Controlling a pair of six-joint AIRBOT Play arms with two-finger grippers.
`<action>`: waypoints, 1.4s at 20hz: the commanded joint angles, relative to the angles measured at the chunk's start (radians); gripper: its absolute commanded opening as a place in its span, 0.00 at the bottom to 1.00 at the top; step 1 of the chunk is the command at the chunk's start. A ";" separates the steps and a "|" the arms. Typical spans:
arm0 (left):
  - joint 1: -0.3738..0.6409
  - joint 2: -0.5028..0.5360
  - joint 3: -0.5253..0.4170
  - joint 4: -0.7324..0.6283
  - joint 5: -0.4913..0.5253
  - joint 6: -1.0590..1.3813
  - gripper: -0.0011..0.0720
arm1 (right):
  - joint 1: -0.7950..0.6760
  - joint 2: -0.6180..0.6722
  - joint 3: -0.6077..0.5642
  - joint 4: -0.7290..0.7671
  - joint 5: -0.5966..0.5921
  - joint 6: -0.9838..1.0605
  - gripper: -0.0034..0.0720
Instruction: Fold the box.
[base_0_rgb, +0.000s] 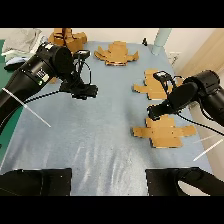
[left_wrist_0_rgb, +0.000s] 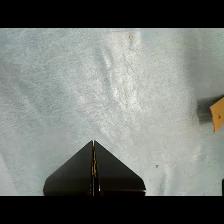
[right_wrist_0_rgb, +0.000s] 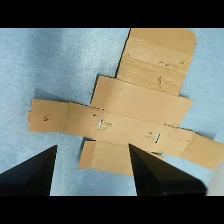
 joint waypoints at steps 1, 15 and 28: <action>0.000 0.000 0.000 0.000 0.000 0.000 0.03 | 0.000 0.000 0.001 0.000 0.000 0.000 1.00; 0.000 0.001 0.000 0.000 0.000 0.000 0.03 | 0.000 -0.002 -0.001 -0.018 0.160 -0.029 1.00; 0.000 -0.005 0.000 -0.097 0.287 -0.022 0.03 | -0.043 -0.019 0.014 0.175 0.227 0.086 1.00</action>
